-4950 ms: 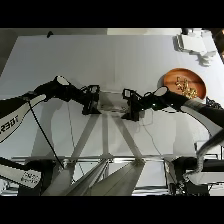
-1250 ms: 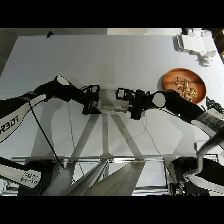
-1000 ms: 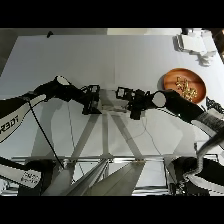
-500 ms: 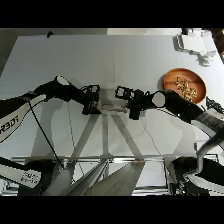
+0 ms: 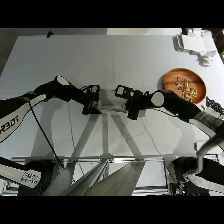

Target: Fold the box and place the chain.

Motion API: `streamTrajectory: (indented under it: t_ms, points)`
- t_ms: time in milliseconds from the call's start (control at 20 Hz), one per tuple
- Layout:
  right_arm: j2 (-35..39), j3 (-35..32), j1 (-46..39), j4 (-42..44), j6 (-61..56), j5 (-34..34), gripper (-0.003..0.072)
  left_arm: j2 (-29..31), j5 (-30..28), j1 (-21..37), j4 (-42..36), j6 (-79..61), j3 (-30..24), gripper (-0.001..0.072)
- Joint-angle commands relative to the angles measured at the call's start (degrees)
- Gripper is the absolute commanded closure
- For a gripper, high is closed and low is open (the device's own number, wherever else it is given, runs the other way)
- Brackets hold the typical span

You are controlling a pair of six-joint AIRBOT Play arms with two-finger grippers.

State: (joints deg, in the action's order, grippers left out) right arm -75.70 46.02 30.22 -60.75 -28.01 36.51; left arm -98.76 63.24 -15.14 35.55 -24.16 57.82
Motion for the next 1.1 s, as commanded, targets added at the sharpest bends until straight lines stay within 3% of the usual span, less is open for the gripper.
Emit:
streamTrajectory:
  t_ms: [0, 50, 300, 500, 700, 850, 1050]
  points:
    - [0.0, 0.04, 0.07, -0.09, -0.04, 0.11, 0.06, -0.02, -0.02, 0.02, 0.02, 0.0, 0.0, 0.0568]
    - [0.26, 0.07, 0.07, -0.26, -0.04, -0.15, 0.0676, -0.02, -0.02, 0.02, 0.02, 0.0, 0.0, 0.0568]
    - [6.32, 0.07, 0.07, -2.25, -1.95, -1.42, 0.0676, -0.02, 0.0, 0.02, 0.02, 0.0, 0.0, 0.0568]
    - [15.34, 0.07, 0.0, -14.51, -19.74, -0.61, 0.0677, -0.02, -0.02, 0.02, 0.0, 0.0, 0.0, 0.0568]
    - [24.76, 0.04, -2.1, -23.96, -37.05, 8.22, 0.0677, -0.02, 0.0, 0.02, 0.02, 0.0, 0.0, 0.0568]
    - [27.58, -0.02, -11.72, -20.17, -39.95, 16.37, 0.0677, -0.02, -0.02, 0.02, 0.02, 0.0, 0.0, 0.0568]
    - [26.38, -5.75, -25.73, -2.67, -37.07, 19.23, 0.0678, -0.02, -0.02, 0.02, 0.0, 0.02, 0.0, 0.0568]
